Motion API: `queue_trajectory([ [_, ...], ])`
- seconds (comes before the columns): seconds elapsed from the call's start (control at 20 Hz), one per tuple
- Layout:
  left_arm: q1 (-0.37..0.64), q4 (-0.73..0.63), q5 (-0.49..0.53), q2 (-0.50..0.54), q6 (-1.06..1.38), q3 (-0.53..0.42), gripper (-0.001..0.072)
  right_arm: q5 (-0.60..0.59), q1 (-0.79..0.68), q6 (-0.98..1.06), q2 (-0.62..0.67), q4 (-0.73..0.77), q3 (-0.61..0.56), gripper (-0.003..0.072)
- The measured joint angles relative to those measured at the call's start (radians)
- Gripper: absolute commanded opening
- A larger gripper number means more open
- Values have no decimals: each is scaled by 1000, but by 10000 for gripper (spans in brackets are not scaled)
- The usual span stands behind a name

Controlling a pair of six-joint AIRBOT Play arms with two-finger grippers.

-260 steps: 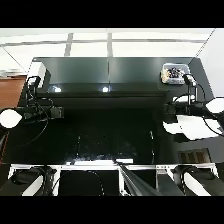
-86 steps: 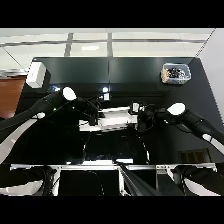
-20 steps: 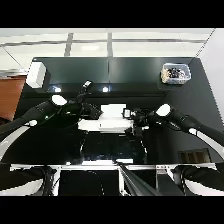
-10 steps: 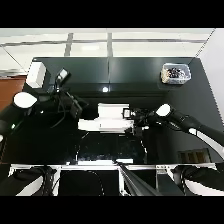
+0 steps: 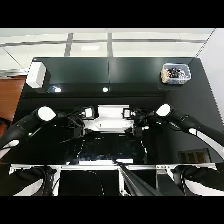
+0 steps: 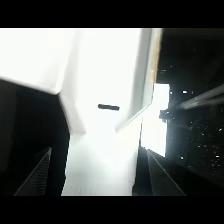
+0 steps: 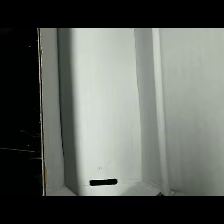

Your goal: Fold the box and place the chain.

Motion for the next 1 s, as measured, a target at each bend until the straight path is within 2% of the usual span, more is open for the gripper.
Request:
queue_trajectory([
  [0.1,-6,-10,-21,-56,21,36,673,0,0,0,0,0,0,308],
  [0.15,-5,-23,-44,-80,39,51,610,0,0,0,0,0,0,308],
  [0.2,-4,-39,-66,-102,58,65,462,0,0,0,0,0,0,308],
  [0.25,-3,-49,-79,-118,74,74,346,0,0,0,0,0,0,308],
  [0.3,-3,-61,-90,-132,89,81,250,0,0,0,0,0,0,308],
  [0.35,-2,-78,-100,-141,103,86,193,0,0,0,0,0,0,308],
  [0.45,-2,-116,-112,-153,133,93,159,0,0,0,0,0,0,308],
  [0.95,-54,-241,-90,-196,164,99,157,2,0,-1,0,-1,0,308],
  [1.0,-57,-242,-90,-198,155,99,36,2,0,-1,0,-1,0,308],
])
